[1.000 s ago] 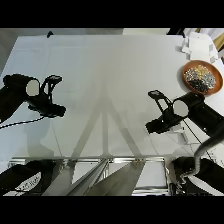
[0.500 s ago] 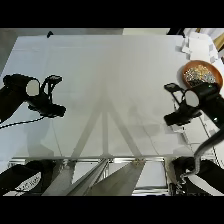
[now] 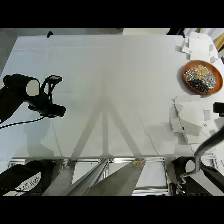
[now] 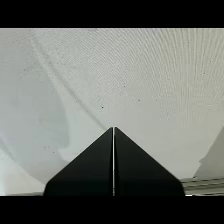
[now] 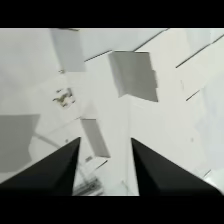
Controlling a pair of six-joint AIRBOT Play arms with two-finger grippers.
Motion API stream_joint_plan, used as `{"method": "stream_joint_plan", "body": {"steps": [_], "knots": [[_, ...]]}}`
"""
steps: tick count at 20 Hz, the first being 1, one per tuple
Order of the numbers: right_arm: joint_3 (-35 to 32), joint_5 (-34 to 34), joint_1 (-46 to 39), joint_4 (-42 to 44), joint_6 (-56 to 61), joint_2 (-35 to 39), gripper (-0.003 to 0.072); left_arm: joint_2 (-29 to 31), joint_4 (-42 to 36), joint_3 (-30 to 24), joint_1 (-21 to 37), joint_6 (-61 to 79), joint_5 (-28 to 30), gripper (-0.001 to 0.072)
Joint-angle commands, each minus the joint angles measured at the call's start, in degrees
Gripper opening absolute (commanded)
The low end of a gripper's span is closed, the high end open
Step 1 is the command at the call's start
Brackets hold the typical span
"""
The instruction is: Fold the box and place the chain.
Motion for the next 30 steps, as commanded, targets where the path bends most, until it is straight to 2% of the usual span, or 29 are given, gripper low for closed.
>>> {"method": "stream_joint_plan", "body": {"steps": [1,2,3,4,8,11,15,16,17,18,19,21,22,26,30], "knots": [[0.2,-4.5,-9.8,0.2,-6.1,-3.0,0.0493,0.0,0.0,0.0,0.0,0.0,0.0,0.001],[0.2,-4.5,-10.9,0.1,-8.5,-4.7,0.0495,0.0,0.0,0.0,0.0,0.0,0.0,0.001],[0.2,-4.5,-11.8,0.0,-10.9,-6.4,0.0539,0.0,0.0,0.0,0.0,0.0,0.0,0.001],[0.2,-4.6,-12.4,-0.4,-13.5,-7.7,0.0548,0.0,0.0,0.0,0.0,0.0,0.0,0.001],[0.1,-10.4,-12.8,0.1,-22.5,-10.3,0.0548,0.0,0.0,0.0,0.0,0.0,0.0,0.001],[0.1,-16.0,-12.8,0.3,-23.1,-11.0,0.0538,0.0,0.0,0.0,0.0,0.0,0.0,0.001],[0.1,-14.5,-12.8,2.3,-23.1,-16.5,0.0517,0.0,0.0,0.0,0.0,0.0,0.0,0.001],[0.1,-13.7,-12.8,2.5,-23.0,-18.0,0.0486,0.0,0.0,0.0,0.0,0.0,0.0,0.001],[0.1,-12.5,-12.8,2.3,-23.0,-19.3,0.0402,0.0,0.0,0.0,0.0,0.0,0.0,0.001],[0.1,-11.6,-12.8,2.3,-22.9,-20.2,0.0387,0.0,0.0,0.0,0.0,0.0,0.0,0.001],[0.1,-11.3,-12.8,2.3,-22.7,-20.5,0.0312,0.0,0.0,0.0,0.0,0.0,0.0,0.001],[0.1,-11.0,-12.8,2.3,-22.4,-20.4,0.0078,0.0,0.0,0.0,0.0,0.0,0.0,0.001],[0.1,-10.2,-12.7,2.3,-22.5,-20.3,0.001,0.0,0.0,0.0,0.0,0.0,0.0,0.001],[0.1,-8.4,-11.0,6.6,-28.0,-17.6,0.0008,0.0,0.0,0.0,0.0,0.0,0.0,0.001],[0.1,-8.3,-6.2,24.9,-32.6,-11.5,0.0008,0.0,0.0,0.0,0.0,0.0,0.0,0.001]]}}
